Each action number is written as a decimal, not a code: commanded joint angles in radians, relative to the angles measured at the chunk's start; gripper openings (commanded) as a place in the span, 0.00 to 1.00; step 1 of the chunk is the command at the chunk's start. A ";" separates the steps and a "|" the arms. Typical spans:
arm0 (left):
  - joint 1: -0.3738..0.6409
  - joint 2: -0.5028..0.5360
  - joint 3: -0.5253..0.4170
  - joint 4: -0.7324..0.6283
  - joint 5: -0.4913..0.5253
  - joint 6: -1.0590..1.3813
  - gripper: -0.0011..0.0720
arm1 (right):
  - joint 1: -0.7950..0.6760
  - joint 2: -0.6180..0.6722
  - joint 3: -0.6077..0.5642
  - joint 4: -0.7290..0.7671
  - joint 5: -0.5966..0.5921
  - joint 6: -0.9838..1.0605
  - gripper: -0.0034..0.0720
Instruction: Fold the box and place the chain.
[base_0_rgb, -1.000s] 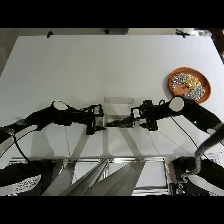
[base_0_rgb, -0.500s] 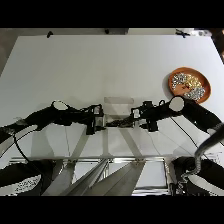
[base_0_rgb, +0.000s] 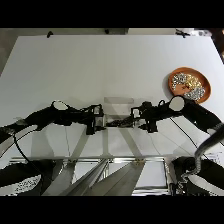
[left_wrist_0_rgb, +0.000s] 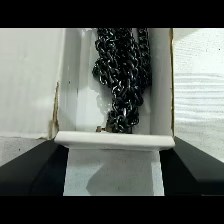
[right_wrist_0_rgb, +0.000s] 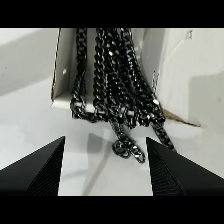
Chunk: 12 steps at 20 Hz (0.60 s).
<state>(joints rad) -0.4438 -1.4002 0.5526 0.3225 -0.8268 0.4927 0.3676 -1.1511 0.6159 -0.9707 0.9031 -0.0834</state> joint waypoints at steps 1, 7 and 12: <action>0.000 0.000 0.000 0.000 0.000 0.000 0.38 | 0.000 0.000 0.000 0.013 -0.002 0.000 0.79; 0.000 0.000 0.000 0.000 0.000 0.000 0.38 | 0.000 0.000 0.000 0.010 -0.002 0.000 0.79; 0.000 0.000 0.000 0.000 0.000 0.000 0.38 | 0.000 -0.007 0.000 0.014 -0.001 0.000 0.79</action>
<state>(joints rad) -0.4438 -1.4002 0.5526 0.3225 -0.8268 0.4927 0.3676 -1.1534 0.6159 -0.9600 0.9016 -0.0834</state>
